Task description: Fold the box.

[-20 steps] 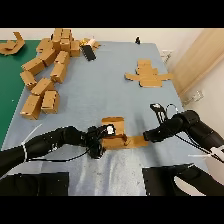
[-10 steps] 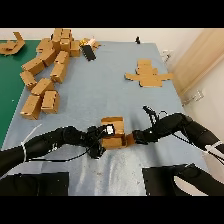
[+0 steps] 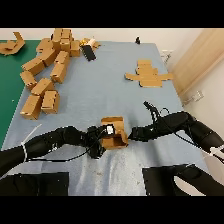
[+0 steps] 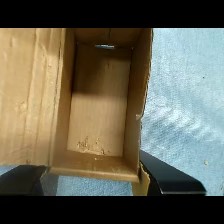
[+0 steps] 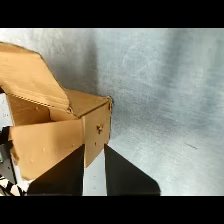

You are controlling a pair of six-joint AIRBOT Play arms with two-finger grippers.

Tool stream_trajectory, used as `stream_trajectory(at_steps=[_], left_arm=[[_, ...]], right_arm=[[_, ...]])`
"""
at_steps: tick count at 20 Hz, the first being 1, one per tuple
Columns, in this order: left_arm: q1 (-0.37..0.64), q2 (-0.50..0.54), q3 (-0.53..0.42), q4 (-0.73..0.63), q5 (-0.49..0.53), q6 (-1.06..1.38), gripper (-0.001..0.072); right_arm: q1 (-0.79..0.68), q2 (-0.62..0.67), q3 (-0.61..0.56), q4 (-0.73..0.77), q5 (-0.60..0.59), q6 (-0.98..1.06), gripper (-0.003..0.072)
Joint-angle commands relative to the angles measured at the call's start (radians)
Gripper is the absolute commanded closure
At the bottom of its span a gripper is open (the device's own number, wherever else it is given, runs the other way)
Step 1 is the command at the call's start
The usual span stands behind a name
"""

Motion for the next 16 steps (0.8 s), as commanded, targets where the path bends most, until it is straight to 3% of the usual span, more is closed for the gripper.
stream_trajectory(at_steps=[1, 3, 5, 10, 11, 16], left_arm=[[0.001, 0.001, 0.000, 0.000, 0.000, 0.000, 0.0189], [0.001, 0.001, 0.000, 0.000, 0.000, 0.000, 0.0189], [0.001, 0.001, 0.000, 0.000, 0.000, 0.000, 0.0189], [0.001, 0.001, 0.000, 0.000, 0.000, 0.000, 0.0189], [0.001, 0.001, 0.000, 0.000, 0.000, 0.000, 0.0189], [0.001, 0.001, 0.000, 0.000, 0.000, 0.000, 0.0188]], right_arm=[[0.001, 0.008, 0.017, 0.000, -0.001, -0.002, 0.0448], [0.001, 0.008, 0.017, 0.000, -0.010, -0.003, 0.0435], [0.001, 0.008, 0.017, 0.003, -0.023, -0.003, 0.0215], [0.092, -0.021, 0.018, -0.003, 0.030, 0.012, 0.0224], [0.127, -0.032, 0.021, -0.013, 0.058, 0.034, 0.0258], [0.315, -0.095, 0.108, -0.345, 0.053, 0.329, 0.0280]])
